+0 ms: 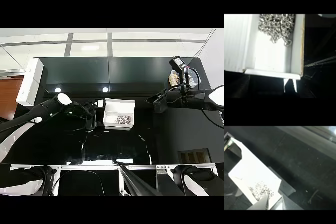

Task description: Fold the box and place the chain.

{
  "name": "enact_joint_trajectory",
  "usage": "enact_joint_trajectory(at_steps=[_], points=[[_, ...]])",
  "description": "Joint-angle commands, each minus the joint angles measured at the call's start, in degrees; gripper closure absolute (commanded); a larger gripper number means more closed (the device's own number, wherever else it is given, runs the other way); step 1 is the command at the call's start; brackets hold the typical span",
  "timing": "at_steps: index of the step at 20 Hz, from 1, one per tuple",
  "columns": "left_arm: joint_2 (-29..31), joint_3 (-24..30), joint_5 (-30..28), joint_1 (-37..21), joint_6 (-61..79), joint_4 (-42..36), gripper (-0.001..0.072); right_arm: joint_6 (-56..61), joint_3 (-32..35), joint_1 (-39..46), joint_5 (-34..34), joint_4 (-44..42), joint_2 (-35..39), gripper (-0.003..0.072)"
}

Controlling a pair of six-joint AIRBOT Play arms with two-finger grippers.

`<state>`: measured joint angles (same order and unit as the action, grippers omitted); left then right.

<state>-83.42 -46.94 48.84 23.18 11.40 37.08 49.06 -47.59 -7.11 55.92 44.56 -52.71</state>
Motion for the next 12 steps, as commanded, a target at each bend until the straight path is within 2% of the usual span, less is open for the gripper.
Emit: enact_joint_trajectory(at_steps=[1,7,9,12], points=[[-1.2,-0.8,-0.4,0.3,-0.5,-0.5,-0.0003,0.0,0.0,-0.1,-0.2,-0.1,0.0,0.0475],[-1.9,-0.8,-0.6,1.5,0.0,-0.5,-0.0003,0.0,0.0,-0.1,-0.2,-0.1,0.0,0.0475],[-1.9,-0.8,1.4,2.2,0.6,-0.4,0.0029,0.0,0.0,-0.1,-0.3,0.0,0.0,0.0475],[-1.9,-0.8,2.6,3.1,0.4,-0.5,0.0298,0.0,1.0,-0.3,-0.7,0.0,-0.3,0.0475]])
